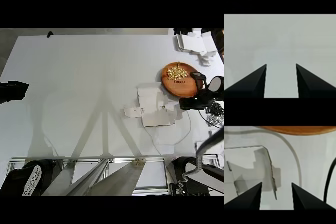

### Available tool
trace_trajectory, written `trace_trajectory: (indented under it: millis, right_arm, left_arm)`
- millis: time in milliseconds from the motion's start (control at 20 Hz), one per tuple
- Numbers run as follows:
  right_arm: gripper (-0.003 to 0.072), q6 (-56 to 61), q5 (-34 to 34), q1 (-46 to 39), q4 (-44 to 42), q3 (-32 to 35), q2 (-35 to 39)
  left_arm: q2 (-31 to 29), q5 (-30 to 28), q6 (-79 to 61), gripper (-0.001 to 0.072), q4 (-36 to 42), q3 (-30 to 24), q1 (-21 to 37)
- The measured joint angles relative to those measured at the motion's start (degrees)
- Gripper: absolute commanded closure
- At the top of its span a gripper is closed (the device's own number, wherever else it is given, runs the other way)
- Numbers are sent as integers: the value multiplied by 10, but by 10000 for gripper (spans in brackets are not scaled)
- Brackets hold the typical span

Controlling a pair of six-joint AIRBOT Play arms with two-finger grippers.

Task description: Fold the box and place the chain.

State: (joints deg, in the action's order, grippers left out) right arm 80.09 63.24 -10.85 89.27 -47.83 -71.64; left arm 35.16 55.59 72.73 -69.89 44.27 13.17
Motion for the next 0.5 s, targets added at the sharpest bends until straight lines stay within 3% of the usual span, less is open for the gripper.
trace_trajectory:
  millis: [50,100,150,500]
  right_arm:
    - [363,-7,-10,-2,-9,0,-13]
    - [498,-11,-19,-3,-17,0,-25]
    - [684,-16,-28,-4,-23,0,-38]
    - [682,-117,-37,2,-92,0,-48]
  left_arm:
    - [0,0,0,310,0,0,0]
    - [0,0,0,310,0,0,0]
    - [0,0,0,310,0,0,0]
    - [0,0,0,310,0,0,0]
